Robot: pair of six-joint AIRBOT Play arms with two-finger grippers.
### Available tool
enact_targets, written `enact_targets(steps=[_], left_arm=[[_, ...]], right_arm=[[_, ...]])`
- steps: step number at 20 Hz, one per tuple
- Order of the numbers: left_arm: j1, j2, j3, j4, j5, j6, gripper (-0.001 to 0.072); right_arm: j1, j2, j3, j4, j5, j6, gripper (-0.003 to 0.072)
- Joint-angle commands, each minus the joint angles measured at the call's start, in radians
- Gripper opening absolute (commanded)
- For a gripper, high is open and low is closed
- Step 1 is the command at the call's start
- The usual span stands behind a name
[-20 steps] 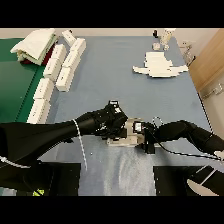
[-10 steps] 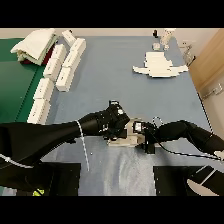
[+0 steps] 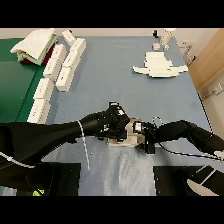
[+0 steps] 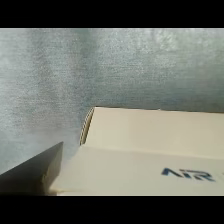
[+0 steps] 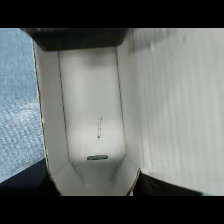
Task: Fold the box.
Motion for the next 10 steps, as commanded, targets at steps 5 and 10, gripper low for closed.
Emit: enact_targets(steps=[5, 10], left_arm=[[0.0, -0.033, 0.001, 0.001, 0.008, -0.005, 0.0015], [0.0, -0.033, 0.001, -0.006, 0.007, -0.005, 0.0017]], right_arm=[[0.001, 0.0, 0.001, 0.0, 0.0, 0.0, 0.0561], [0.001, 0.0, 0.001, 0.0, 0.0, 0.0, 0.0561]])
